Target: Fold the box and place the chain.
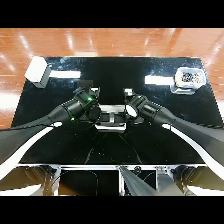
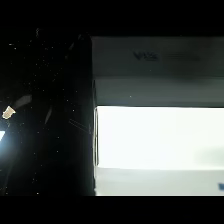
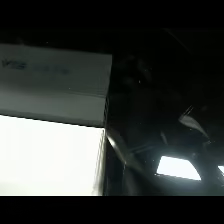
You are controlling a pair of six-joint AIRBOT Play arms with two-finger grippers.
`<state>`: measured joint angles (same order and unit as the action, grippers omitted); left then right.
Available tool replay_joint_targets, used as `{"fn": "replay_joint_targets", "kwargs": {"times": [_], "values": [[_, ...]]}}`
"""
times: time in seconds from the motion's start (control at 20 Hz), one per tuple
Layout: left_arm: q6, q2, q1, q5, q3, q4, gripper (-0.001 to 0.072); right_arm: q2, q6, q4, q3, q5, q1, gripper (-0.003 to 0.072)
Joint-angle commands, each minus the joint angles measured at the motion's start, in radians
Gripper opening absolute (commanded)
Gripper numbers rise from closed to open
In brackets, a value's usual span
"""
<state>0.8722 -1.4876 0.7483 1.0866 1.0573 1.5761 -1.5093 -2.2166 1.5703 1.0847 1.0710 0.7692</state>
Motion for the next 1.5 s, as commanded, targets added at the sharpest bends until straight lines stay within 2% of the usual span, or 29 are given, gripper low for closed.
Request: {"fn": "replay_joint_targets", "kwargs": {"times": [0.0, 0.55, 0.6, 0.65, 0.7, 1.05, 1.1, 1.15, 1.2, 1.25, 1.4, 1.45], "values": [[0.0, -0.001, 0.001, 0.001, 0.0, -0.001, 0.0019, -0.019, 0.033, -0.002, 0.011, 0.023, 0.004, 0.0256], [0.0, -0.001, 0.001, 0.0, 0.0, 0.0, 0.0019, -0.019, 0.033, -0.003, 0.011, -0.014, 0.004, 0.0255], [0.0, -0.001, 0.001, 0.0, 0.0, -0.001, 0.0019, -0.019, 0.035, -0.003, 0.011, -0.016, 0.004, 0.0233], [0.0, -0.001, 0.001, 0.0, 0.0, 0.0, 0.0019, -0.019, 0.056, -0.012, 0.011, -0.02, 0.004, 0.0087], [0.0, -0.001, 0.001, 0.001, 0.0, 0.0, 0.0019, -0.019, 0.078, -0.031, 0.011, -0.028, 0.004, 0.0026], [0.0, -0.001, 0.001, 0.001, 0.0, 0.0, 0.0019, -0.019, 0.089, -0.056, 0.011, -0.044, 0.004, 0.0035], [0.0, -0.001, 0.001, 0.001, 0.0, 0.0, 0.0019, -0.019, 0.089, -0.055, 0.011, -0.044, 0.004, 0.0173], [0.0, -0.001, 0.001, 0.001, 0.0, 0.0, 0.0019, -0.019, 0.089, -0.055, 0.011, -0.043, 0.004, 0.0436], [0.0, -0.001, 0.001, 0.001, 0.0, 0.0, 0.0019, -0.019, 0.089, -0.055, 0.011, -0.042, 0.004, 0.0432], [0.0, -0.001, 0.001, 0.001, 0.0, 0.0, 0.0019, -0.019, 0.089, -0.055, 0.011, -0.042, 0.004, 0.0365], [0.0, -0.001, 0.001, 0.001, 0.0, 0.0, 0.0019, -0.018, 0.089, -0.055, 0.011, -0.039, 0.004, 0.0364], [0.0, -0.001, 0.001, 0.001, 0.0, 0.0, 0.0019, -0.018, 0.09, -0.054, 0.011, -0.035, 0.004, 0.0228]]}}
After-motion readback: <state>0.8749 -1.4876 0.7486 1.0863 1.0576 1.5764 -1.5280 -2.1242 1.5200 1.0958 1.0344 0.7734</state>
